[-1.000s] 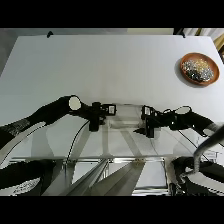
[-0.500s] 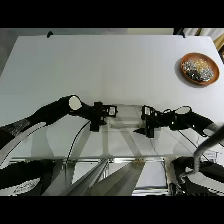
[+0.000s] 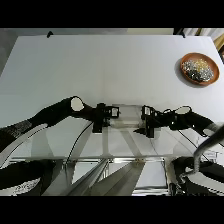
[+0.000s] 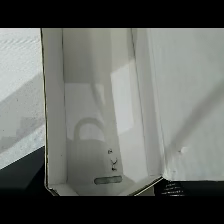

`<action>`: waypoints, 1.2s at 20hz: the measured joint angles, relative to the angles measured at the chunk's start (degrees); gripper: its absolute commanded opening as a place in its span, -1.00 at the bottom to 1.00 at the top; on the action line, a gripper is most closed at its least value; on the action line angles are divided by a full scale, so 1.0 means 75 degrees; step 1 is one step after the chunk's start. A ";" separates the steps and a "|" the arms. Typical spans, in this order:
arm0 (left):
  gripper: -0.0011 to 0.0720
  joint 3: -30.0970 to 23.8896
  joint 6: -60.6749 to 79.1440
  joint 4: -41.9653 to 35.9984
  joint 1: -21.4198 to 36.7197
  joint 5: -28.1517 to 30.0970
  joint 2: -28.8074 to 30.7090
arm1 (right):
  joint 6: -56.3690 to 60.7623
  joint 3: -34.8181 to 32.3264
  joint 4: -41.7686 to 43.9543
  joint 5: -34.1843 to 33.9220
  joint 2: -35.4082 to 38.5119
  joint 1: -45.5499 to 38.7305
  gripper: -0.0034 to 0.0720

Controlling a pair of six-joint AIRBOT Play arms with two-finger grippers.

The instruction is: Fold the box and place the chain.

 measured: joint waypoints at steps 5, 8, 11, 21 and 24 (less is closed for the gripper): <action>-0.68 0.0000 0.0003 -0.0058 -0.0038 0.0242 0.0000 | 0.0006 -0.0003 0.0006 0.0000 0.0000 -0.0003 -0.05; -0.68 -0.0003 0.0000 -0.0070 -0.0140 0.0370 0.0000 | 0.0003 -0.0003 0.0003 0.0000 0.0000 -0.0003 -0.05; -0.68 -0.0003 0.0000 -0.0181 -0.0309 0.0568 0.0000 | 0.0003 -0.0003 0.0003 0.0000 0.0000 -0.0003 -0.05; 0.37 -0.0003 -0.0003 -0.0484 -0.0679 0.0976 -0.0009 | -0.0003 0.0000 0.0000 0.0000 0.0000 -0.0003 -0.05; 0.60 -0.0003 -0.0026 -0.0525 -0.0731 0.0976 -0.0038 | -0.0003 0.0000 0.0000 0.0000 0.0000 -0.0003 -0.05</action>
